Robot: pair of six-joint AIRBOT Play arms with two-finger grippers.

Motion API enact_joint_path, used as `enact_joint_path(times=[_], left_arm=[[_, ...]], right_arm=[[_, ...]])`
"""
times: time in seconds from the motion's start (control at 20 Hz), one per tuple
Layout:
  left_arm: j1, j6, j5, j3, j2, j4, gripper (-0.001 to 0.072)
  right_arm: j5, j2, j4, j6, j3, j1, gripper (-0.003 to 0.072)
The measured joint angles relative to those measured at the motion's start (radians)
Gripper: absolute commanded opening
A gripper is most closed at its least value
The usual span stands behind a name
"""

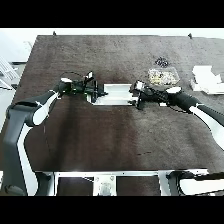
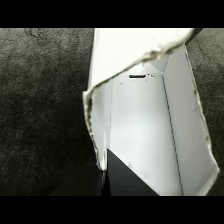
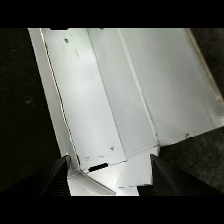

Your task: Fold the box and place the chain.

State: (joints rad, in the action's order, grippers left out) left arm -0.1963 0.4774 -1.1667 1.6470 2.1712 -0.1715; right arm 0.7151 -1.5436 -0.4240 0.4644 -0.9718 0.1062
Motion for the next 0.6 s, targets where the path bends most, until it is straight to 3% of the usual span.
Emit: enact_joint_path(times=[0.6], left_arm=[[0.0,0.0,0.0,0.0,0.0,0.0,0.0021]], right_arm=[[0.121,-0.073,0.008,-0.011,-0.092,-0.049,0.0586]])
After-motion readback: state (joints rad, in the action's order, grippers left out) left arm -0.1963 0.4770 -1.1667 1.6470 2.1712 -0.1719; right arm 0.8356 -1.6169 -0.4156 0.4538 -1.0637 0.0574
